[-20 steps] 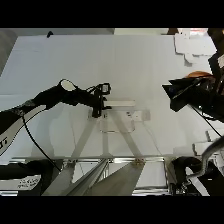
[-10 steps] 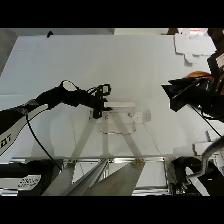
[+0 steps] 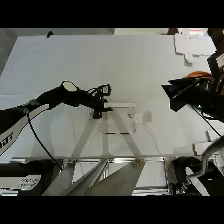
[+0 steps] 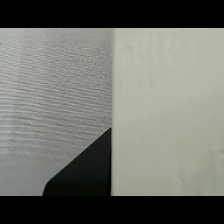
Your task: Fold the box and place the chain.
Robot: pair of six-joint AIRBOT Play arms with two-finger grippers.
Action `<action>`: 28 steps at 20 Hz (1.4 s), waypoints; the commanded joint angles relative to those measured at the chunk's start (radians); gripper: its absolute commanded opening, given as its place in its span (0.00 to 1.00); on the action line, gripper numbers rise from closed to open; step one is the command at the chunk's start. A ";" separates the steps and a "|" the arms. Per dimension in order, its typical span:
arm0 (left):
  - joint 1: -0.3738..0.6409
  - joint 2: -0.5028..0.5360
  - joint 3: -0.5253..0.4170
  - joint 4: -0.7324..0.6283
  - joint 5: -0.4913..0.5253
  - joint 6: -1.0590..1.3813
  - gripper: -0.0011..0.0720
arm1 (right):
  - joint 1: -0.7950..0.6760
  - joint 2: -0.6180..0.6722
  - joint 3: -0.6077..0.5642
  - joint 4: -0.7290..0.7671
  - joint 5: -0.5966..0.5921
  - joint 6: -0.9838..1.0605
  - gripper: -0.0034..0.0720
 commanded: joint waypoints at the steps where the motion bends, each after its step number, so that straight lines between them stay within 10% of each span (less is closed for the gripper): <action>1: 0.000 0.000 -0.001 0.002 0.000 -0.001 0.03 | 0.001 0.005 0.001 0.042 0.041 -0.063 0.61; 2: 0.000 0.000 -0.001 0.002 0.000 -0.001 0.03 | 0.001 0.009 0.001 0.053 0.086 -0.117 0.76; 9: 0.000 0.000 -0.001 0.002 0.000 -0.001 0.03 | 0.001 0.017 0.001 0.108 0.426 -0.481 0.92; 28: 0.000 0.000 -0.001 0.002 0.000 -0.001 0.03 | 0.002 0.006 -0.096 0.180 0.414 -0.552 0.93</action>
